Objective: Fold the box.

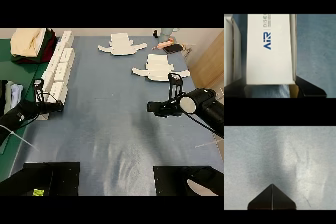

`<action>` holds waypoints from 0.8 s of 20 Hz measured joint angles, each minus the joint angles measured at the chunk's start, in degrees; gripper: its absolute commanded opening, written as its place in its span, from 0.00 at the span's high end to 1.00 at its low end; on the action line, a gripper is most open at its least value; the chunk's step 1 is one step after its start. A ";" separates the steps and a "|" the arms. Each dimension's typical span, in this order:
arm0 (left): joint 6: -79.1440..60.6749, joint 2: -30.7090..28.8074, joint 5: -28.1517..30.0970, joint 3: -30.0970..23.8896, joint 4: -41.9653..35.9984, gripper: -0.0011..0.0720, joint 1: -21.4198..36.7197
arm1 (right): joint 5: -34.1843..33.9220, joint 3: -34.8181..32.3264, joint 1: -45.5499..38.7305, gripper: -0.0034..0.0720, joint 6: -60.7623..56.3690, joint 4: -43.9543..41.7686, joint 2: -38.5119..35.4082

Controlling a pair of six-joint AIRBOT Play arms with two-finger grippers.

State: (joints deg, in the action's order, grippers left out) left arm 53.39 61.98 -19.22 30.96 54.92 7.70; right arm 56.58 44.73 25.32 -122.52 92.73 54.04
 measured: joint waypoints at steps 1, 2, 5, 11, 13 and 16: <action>0.24 1.38 0.33 1.29 -0.15 0.27 0.00 | -0.02 0.00 0.00 0.95 0.00 -0.04 0.02; 0.28 2.75 0.44 2.78 -0.35 0.27 0.02 | -0.04 0.00 0.00 0.95 0.00 -0.17 0.02; 0.48 6.51 0.87 7.39 -0.72 0.27 0.07 | -0.09 0.00 0.04 0.95 0.00 -0.17 0.09; 0.35 13.57 1.27 15.67 -0.90 0.27 -1.11 | -0.52 0.00 0.04 0.95 0.00 -0.17 0.24; -0.26 15.78 1.73 17.62 -0.90 0.27 -2.27 | -0.61 0.00 0.04 0.95 0.00 -0.17 0.24; -0.90 18.14 3.04 19.19 -0.92 0.27 -3.98 | -0.66 0.00 0.04 0.95 0.02 -0.17 0.24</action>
State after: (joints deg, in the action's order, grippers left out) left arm 52.49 80.12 -16.19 50.15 54.00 3.73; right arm 55.92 44.73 25.36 -122.50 92.55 54.28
